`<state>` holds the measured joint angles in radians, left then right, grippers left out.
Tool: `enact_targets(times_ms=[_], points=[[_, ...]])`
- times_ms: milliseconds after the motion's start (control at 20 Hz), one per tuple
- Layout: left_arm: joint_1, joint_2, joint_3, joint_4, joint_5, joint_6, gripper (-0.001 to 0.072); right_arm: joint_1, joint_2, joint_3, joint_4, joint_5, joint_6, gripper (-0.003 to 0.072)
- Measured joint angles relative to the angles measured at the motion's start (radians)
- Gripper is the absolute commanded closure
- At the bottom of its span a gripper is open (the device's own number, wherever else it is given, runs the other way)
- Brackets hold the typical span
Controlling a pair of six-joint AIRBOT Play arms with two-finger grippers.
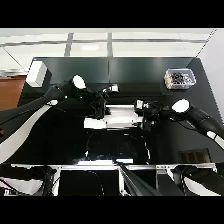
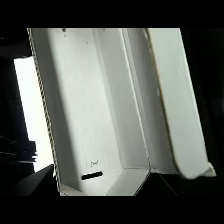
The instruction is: Fold the box and place the chain.
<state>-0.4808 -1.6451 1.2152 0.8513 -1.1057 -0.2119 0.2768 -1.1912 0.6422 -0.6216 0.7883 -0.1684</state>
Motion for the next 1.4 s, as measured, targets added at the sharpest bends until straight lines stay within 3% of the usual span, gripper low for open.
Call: enact_targets(times_ms=[550,1400], points=[[0.001,-0.001,0.000,-0.003,0.000,0.002,0.0688,-0.001,-0.126,0.000,0.103,0.031,-0.166,-0.0025],[0.001,-0.001,0.000,-0.004,0.005,-0.001,0.0688,0.019,-0.158,0.002,0.016,-0.005,-0.105,-0.0025]])
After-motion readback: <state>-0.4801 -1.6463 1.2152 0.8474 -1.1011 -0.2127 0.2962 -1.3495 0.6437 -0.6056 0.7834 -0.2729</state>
